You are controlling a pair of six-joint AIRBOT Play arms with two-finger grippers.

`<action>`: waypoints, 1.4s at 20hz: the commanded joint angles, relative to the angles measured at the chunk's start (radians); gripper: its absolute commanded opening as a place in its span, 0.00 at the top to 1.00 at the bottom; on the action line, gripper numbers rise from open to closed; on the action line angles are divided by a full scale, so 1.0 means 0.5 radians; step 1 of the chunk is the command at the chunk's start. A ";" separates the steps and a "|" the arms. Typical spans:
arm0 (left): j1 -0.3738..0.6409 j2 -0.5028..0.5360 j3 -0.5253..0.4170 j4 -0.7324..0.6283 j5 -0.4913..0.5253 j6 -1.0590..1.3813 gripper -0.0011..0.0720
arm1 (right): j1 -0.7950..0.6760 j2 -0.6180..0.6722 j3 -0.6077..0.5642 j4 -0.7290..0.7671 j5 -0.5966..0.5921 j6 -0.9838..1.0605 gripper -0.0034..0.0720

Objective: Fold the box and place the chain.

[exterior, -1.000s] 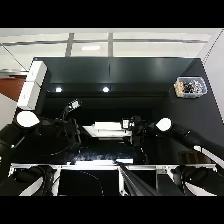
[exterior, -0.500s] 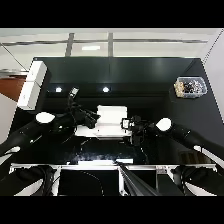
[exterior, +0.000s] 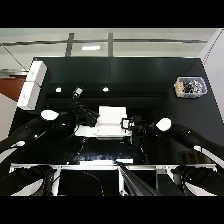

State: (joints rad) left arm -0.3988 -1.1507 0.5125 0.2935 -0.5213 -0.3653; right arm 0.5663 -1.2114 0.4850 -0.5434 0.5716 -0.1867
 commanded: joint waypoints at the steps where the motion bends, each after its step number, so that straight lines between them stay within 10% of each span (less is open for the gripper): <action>1: 0.143 0.165 0.086 0.264 -0.148 -0.076 0.66 | 0.002 -0.002 -0.001 0.000 0.001 0.000 0.24; 3: 0.329 0.285 0.089 0.524 -0.387 -0.156 0.12 | 0.002 -0.002 -0.001 0.000 0.001 0.000 0.24; 5: 0.485 0.334 0.089 1.014 -0.640 -0.335 0.01 | 0.002 -0.002 -0.001 0.000 0.001 0.000 0.24; 10: 0.446 0.318 0.012 1.387 -1.073 0.489 0.02 | 0.002 -0.002 -0.001 0.000 0.001 0.000 0.24; 17: 0.047 0.157 -0.005 1.171 -0.475 0.644 0.04 | 0.002 -0.002 -0.001 0.000 0.001 0.000 0.24; 21: -0.095 0.052 -0.004 1.016 -0.475 0.678 0.05 | 0.002 -0.002 -0.001 0.000 0.001 0.000 0.24; 28: -0.119 0.032 -0.004 0.836 -0.487 0.679 0.66 | 0.002 -0.002 -0.001 0.000 0.001 0.000 0.24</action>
State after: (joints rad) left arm -0.4507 -1.1301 0.5114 0.7582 -0.7628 -0.0292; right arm 0.5667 -1.2114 0.4854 -0.5434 0.5720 -0.1871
